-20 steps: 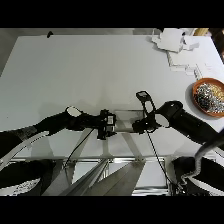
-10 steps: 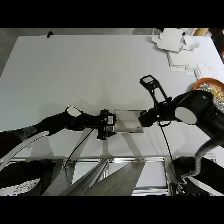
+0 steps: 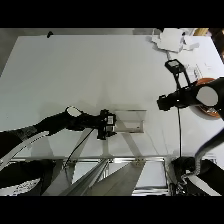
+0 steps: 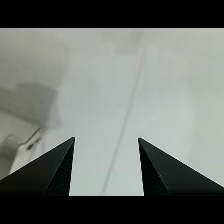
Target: Fold the box and place the chain.
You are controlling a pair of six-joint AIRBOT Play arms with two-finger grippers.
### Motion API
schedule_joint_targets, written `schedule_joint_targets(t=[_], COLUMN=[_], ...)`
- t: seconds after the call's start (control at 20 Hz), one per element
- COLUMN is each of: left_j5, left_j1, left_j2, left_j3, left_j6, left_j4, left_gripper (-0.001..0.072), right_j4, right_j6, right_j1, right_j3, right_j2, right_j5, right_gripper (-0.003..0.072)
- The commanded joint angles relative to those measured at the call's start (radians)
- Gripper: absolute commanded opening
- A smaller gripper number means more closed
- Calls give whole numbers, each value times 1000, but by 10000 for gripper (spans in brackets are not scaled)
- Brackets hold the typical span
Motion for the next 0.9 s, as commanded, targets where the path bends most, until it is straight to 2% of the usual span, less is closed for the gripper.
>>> schedule_joint_targets(t=[0.0, 0.3, 0.55, 0.75, 0.8, 0.85], left_j5=[0, 0, 0, 0, 0, 0], left_j1=[1, 1, 1, 1, 1, 1], left_j2=[0, 0, 0, 0, 0, 0], left_j3=[1, 1, 1, 1, 1, 1], left_j6=[0, 0, 0, 0, 0, 0], left_j4=[0, 0, 0, 0, 0, 0], left_gripper=[276, 276, 276, 276, 276, 276], right_j4=[3, -3, -4, -6, -12, -19], right_j6=[-43, -109, -138, -164, -163, -163], right_j1=[-134, -321, -500, -615, -639, -664], right_j3=[10, 130, 133, 133, 133, 132], right_j2=[-3, -97, -197, -211, -211, -211], right_j5=[-68, -111, -138, -210, -228, -249], right_gripper=[437, 434, 434, 433, 419, 366])
